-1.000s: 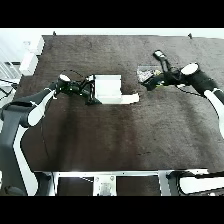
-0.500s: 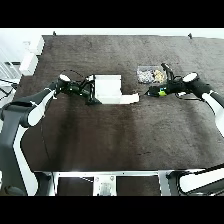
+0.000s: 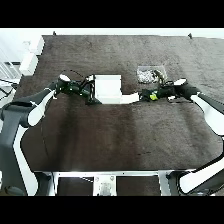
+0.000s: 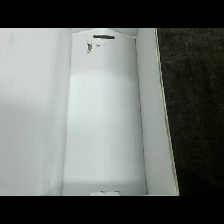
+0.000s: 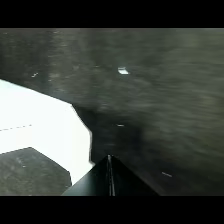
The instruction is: Fold the box and place the chain.
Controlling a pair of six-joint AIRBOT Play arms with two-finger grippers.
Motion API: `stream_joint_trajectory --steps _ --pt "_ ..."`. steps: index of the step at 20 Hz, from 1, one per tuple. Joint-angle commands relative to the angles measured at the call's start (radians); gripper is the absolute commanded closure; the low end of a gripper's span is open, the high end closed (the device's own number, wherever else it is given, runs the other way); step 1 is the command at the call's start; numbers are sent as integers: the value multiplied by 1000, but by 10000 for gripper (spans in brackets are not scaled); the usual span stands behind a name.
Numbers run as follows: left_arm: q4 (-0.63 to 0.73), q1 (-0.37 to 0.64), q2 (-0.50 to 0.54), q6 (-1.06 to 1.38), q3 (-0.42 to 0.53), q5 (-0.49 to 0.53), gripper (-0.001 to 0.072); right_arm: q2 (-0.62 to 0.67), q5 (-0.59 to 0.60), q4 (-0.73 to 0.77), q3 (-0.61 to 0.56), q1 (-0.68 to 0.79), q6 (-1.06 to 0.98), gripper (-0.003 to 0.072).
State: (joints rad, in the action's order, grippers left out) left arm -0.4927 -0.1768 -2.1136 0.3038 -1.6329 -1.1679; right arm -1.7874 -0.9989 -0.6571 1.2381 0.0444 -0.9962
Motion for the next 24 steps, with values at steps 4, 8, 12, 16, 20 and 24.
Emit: stream_joint_trajectory --steps 4,8,12,16,20,24 --pt "0 0 0 0 0 0 314 -12 -5 64 23 -85 40 676" --pt "0 0 0 0 0 0 314 4 -44 153 55 -100 39 605" --pt "0 0 0 0 0 0 314 4 -67 170 66 -119 39 511" --pt "0 0 0 0 0 0 314 4 -69 248 67 -120 39 340" --pt "0 0 0 0 0 0 314 4 -64 256 67 -137 39 277" --pt "0 0 0 0 0 0 314 4 -58 226 70 -163 21 277"
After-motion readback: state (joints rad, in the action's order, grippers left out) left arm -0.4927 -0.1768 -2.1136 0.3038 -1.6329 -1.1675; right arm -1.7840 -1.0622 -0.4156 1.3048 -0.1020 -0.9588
